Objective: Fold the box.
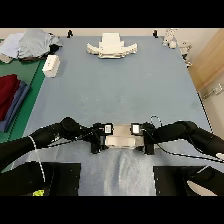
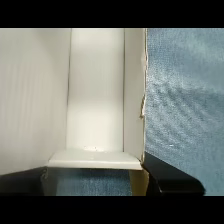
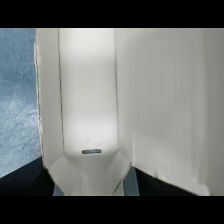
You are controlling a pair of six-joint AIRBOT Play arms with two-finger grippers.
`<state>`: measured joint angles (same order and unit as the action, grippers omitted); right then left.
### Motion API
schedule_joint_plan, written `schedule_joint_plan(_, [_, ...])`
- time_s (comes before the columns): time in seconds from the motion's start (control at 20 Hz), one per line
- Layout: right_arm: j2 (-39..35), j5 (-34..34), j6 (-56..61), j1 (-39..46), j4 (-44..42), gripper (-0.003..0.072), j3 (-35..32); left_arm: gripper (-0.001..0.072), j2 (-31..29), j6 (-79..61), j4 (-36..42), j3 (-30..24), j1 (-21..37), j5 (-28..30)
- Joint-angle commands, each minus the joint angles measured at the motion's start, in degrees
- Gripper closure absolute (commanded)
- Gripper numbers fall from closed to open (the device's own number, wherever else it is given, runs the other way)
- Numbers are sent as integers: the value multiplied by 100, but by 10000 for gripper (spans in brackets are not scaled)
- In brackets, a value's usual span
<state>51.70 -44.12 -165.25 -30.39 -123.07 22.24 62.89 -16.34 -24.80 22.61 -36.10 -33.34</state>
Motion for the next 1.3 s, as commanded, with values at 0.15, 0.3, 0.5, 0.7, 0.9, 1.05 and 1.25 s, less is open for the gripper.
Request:
schedule_joint_plan(0.15, [-859,-1812,2839,-2,2033,-26,352,189,0,-9,-7,4,0,-13])
schedule_joint_plan(0.3, [-1268,-3110,5362,-2,2343,-15,671,189,0,-9,-7,4,0,-13])
schedule_joint_plan(0.5, [-1445,-3510,7934,-7,343,160,811,189,0,-9,-7,4,0,-13])
schedule_joint_plan(0.7, [-1150,-1069,8487,-367,-1329,431,769,189,0,-9,-7,4,0,-15])
schedule_joint_plan(0.9, [-433,951,8474,-527,-1261,626,772,188,0,-9,-7,4,0,-13])
schedule_joint_plan(1.05, [245,1274,8413,-527,-1174,681,894,189,0,-9,-7,4,0,-15])
schedule_joint_plan(1.25, [844,1281,8164,-527,-1152,682,1056,189,0,-9,-7,4,0,-15])
